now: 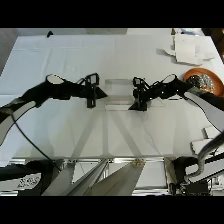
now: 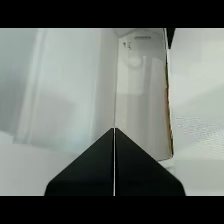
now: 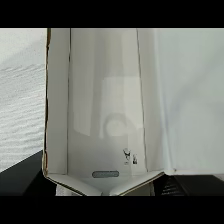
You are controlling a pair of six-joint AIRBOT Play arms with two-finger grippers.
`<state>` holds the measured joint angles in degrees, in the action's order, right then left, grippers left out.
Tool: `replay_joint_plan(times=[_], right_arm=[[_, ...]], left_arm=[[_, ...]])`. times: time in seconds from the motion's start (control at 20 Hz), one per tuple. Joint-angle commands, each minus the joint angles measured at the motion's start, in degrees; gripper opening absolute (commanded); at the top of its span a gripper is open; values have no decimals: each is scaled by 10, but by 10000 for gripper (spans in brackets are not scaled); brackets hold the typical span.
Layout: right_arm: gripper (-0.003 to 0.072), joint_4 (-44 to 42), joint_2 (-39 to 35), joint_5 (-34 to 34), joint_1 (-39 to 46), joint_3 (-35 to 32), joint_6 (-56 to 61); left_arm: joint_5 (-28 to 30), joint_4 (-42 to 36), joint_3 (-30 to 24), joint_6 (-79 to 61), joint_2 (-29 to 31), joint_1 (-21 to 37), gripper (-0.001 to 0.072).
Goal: Fold the box and place the chain.
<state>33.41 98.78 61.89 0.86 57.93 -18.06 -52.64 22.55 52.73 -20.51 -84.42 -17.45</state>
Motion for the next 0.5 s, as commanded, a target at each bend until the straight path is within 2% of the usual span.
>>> replay_joint_plan(times=[0.0, 0.2, 0.35, 0.45], right_arm=[[518, 0, 0, 0, 0, 0, 0], [518, 0, 0, 0, 0, 0, 0], [518, 0, 0, 0, 0, 0, 0], [518, 0, 0, 0, 0, 0, 0]], left_arm=[[-36, 64, 0, 151, 71, 43, 12], [-43, 161, 0, 411, 148, 134, 9], [-52, 209, -1, 633, 138, 190, 8], [-53, 271, -6, 748, 117, 191, 8]])
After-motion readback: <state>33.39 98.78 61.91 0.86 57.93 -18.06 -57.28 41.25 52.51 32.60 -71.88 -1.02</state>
